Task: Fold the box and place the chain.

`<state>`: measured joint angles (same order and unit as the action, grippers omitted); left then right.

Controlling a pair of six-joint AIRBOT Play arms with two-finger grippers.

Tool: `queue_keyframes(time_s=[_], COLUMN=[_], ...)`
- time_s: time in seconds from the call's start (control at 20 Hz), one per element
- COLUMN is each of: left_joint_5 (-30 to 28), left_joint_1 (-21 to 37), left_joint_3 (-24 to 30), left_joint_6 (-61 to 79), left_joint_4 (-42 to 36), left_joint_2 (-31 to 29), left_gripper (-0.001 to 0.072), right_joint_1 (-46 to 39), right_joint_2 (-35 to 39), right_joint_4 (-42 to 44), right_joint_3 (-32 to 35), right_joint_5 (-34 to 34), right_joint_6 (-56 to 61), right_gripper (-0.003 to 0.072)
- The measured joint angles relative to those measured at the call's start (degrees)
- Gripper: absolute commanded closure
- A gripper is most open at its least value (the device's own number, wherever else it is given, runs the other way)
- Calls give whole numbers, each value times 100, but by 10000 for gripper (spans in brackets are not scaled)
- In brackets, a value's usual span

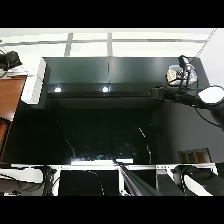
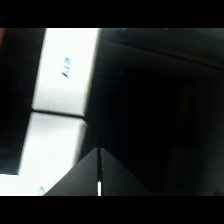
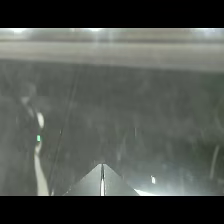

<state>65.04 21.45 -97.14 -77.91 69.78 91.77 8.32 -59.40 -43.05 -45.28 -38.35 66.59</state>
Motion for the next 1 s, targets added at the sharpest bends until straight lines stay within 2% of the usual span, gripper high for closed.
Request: queue_keyframes(time_s=[0.1, 0.2, 0.3, 0.45, 0.6, 0.75, 1.0], left_joint_5=[177, 83, -374, -1401, -2218, -2778, -3187], left_joint_1=[-151, -409, -748, -1156, -1327, -1373, -1394], left_joint_3=[330, 1106, 2227, 4041, 5410, 6100, 6432], left_joint_6=[136, 588, 1152, 1757, 2011, 2127, 2205], left_joint_4=[-339, -785, -1158, -1467, -1735, -1849, -1915], left_joint_2=[-461, -1086, -1838, -2966, -3823, -4245, -4448], left_gripper=[685, 685, 685, 685, 685, 684, 684], right_joint_1=[166, 214, 188, 144, 127, 125, 120], right_joint_2=[-186, -308, -376, -424, -437, -442, -448], right_joint_4=[-374, -992, -1521, -1926, -2107, -2179, -2229], right_joint_3=[0, 0, 0, 0, 0, 0, 0], right_joint_5=[409, 590, 592, 479, 426, 404, 393], right_joint_6=[17, 22, 31, 31, 31, 31, 31], right_gripper=[669, 669, 669, 669, 669, 669, 669])
